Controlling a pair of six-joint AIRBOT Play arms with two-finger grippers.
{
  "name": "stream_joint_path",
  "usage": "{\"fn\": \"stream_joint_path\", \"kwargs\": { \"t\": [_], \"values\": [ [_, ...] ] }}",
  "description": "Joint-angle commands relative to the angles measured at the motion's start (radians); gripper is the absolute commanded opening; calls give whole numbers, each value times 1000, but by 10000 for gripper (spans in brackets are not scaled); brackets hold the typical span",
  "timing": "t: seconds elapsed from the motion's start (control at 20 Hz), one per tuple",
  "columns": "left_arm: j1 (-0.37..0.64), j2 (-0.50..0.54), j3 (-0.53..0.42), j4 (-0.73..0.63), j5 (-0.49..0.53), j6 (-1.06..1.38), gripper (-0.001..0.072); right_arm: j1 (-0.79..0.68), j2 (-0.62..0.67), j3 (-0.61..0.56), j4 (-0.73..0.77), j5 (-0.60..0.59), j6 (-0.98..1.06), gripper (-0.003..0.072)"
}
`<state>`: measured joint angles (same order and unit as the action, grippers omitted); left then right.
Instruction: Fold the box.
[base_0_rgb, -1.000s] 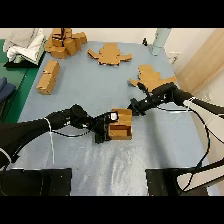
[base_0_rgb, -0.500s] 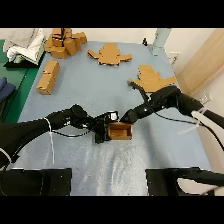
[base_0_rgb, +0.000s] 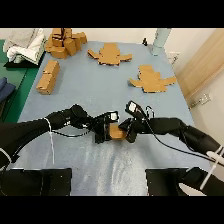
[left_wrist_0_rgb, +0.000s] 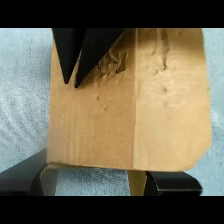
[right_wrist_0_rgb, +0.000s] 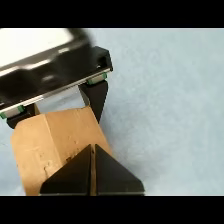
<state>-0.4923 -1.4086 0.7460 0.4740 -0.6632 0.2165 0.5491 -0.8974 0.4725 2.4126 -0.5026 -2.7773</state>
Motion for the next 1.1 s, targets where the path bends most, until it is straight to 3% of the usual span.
{"fn": "stream_joint_path", "kwargs": {
  "t": [0.0, 0.85, 0.9, 0.95, 1.05],
  "values": [
    [0, 0, 0, 0, 0, 0, 462, 66, 57, -66, -43, 155, -70, 60],
    [0, 0, 0, 0, 0, 0, 463, 89, 58, -84, -104, 137, -70, 94],
    [0, 0, 0, 0, 0, 0, 462, 89, 58, -74, -103, 124, -70, 248],
    [0, 0, 0, 0, 0, 0, 463, 89, 57, -65, -104, 115, -70, 357],
    [0, 0, 0, 0, 0, 0, 463, 89, 57, -47, -105, 97, -70, 358]
  ]
}}
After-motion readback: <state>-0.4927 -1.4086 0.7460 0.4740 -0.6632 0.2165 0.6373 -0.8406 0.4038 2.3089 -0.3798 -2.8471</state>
